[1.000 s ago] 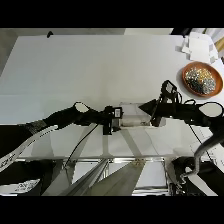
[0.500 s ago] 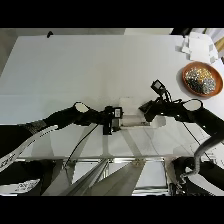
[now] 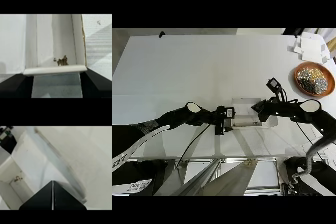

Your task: Fold the box and place the chain.

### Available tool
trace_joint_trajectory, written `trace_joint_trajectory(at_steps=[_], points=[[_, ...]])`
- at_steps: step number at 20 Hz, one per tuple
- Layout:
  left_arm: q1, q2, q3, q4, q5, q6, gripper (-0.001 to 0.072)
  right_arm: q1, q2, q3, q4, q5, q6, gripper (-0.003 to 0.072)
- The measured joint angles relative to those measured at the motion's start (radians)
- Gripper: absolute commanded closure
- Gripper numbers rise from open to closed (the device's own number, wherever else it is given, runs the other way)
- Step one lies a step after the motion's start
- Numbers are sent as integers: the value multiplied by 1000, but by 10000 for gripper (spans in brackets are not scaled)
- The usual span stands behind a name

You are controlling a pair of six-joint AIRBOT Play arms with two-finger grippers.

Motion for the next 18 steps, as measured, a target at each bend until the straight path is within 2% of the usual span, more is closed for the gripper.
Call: trace_joint_trajectory(at_steps=[3, 7, 8, 9, 10, 12, 13, 14, 15, 18], points=[[0, 0, 0, 0, 0, 0, 641, -63, 57, 0, -50, 74, -12, 676], [0, 0, 0, 0, 0, 0, 641, -151, 88, 0, -248, 126, -76, 672], [0, 0, 0, 0, 0, 0, 641, -163, 90, 0, -307, 132, -90, 569], [0, 0, 0, 0, 0, 0, 641, -171, 92, 0, -355, 134, -111, 263], [0, 0, 0, 0, 0, 0, 641, -176, 90, 0, -397, 134, -146, 110], [0, 0, 0, 0, 0, 0, 641, -173, 72, 0, -449, 127, -212, 121], [0, 0, 0, 0, 0, 0, 641, -164, 57, 0, -468, 117, -240, 217], [0, 0, 0, 0, 0, 0, 641, -153, 42, 0, -481, 116, -270, 363], [0, 0, 0, 0, 0, 0, 641, -138, 27, 0, -489, 116, -301, 433], [0, 0, 0, 0, 0, 0, 641, -100, -2, 0, -508, 122, -391, 434]])
